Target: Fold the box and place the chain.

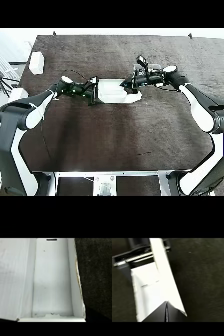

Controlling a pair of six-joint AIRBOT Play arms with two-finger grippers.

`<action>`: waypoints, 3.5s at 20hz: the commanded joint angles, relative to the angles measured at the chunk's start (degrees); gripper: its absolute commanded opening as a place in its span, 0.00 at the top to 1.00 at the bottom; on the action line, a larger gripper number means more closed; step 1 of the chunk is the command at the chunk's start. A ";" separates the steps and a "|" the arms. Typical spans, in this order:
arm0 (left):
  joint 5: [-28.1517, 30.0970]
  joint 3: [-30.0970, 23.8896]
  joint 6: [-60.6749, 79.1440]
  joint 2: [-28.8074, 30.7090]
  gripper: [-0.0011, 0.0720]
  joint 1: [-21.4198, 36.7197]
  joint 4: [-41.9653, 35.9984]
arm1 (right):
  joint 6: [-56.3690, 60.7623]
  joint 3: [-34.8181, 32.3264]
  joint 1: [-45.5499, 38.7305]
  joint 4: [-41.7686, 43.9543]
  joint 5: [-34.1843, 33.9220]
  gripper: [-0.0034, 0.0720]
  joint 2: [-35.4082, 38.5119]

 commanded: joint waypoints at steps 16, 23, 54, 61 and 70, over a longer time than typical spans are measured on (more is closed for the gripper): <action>-0.11 0.04 -0.26 -0.02 0.59 -0.02 -0.02 | 15.34 11.26 2.32 -11.04 -4.09 0.94 -11.15; -0.09 0.04 -0.26 -0.02 0.59 -0.02 -0.02 | 14.75 17.18 1.64 -11.76 2.19 0.94 -6.91; -0.59 0.04 -0.26 -0.02 0.59 -0.02 -0.04 | -3.50 -10.78 4.94 -24.92 -14.95 0.40 7.19; -0.59 0.04 -0.26 -0.02 0.59 -0.02 -0.04 | -3.54 -10.78 6.78 -20.70 -14.97 0.70 7.17; -1.01 0.04 -0.26 -0.02 0.59 -0.02 -0.04 | -3.74 -10.78 8.61 -18.99 -17.38 0.56 5.33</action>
